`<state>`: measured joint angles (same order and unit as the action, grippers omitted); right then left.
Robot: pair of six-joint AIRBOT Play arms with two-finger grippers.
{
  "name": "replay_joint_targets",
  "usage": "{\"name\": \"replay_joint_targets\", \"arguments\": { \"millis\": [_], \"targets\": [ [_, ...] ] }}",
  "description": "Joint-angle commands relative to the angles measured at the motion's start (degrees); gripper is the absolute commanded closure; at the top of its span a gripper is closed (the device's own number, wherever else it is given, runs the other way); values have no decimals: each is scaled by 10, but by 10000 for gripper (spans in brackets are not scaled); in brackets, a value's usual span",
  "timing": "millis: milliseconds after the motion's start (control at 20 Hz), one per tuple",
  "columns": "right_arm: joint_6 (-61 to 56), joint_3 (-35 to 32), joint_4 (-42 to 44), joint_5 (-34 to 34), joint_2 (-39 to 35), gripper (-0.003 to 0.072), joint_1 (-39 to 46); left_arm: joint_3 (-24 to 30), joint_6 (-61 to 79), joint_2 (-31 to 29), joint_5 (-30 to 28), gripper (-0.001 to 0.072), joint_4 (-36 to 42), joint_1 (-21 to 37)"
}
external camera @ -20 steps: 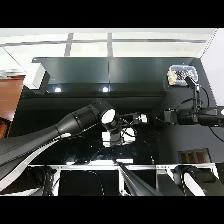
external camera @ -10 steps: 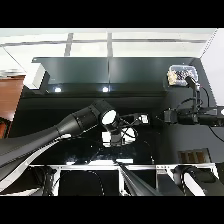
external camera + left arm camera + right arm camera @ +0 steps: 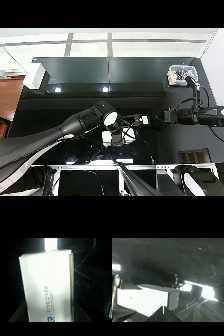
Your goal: Fold the box and place the chain.
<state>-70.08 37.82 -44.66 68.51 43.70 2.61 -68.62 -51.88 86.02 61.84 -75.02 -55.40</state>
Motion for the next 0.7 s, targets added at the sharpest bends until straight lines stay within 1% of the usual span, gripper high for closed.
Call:
{"name": "replay_joint_targets", "arguments": {
  "millis": [0, 200, 350, 400, 450, 500, 550, 600, 650],
  "targets": [
    [0, 1, 0, 0, 0, 671, 0, 0, -5, 4, -2, -1, -15, 0],
    [0, 0, 0, 0, 0, 671, 0, 0, -5, 20, -15, -1, -17, -5],
    [0, 0, 0, 0, 0, 671, 0, 0, -5, 40, -7, 1, -16, -9],
    [0, 0, 0, 0, 0, 671, 0, 0, -5, 42, -5, 8, -17, -9],
    [0, 1, 0, 0, 0, 671, 0, -1, -10, 40, -2, 39, -18, -8],
    [0, 0, 0, 0, 0, 671, 0, -1, -15, 37, 2, 99, -25, -7],
    [0, 0, 0, 0, 0, 671, 0, -1, -32, 32, 3, 281, -33, -6],
    [0, 1, 0, 0, 0, 671, 0, -1, -59, 25, 7, 389, -49, -3],
    [0, 0, 0, 0, 0, 671, 0, -1, -88, 12, 21, 421, -68, 4]
  ]
}}
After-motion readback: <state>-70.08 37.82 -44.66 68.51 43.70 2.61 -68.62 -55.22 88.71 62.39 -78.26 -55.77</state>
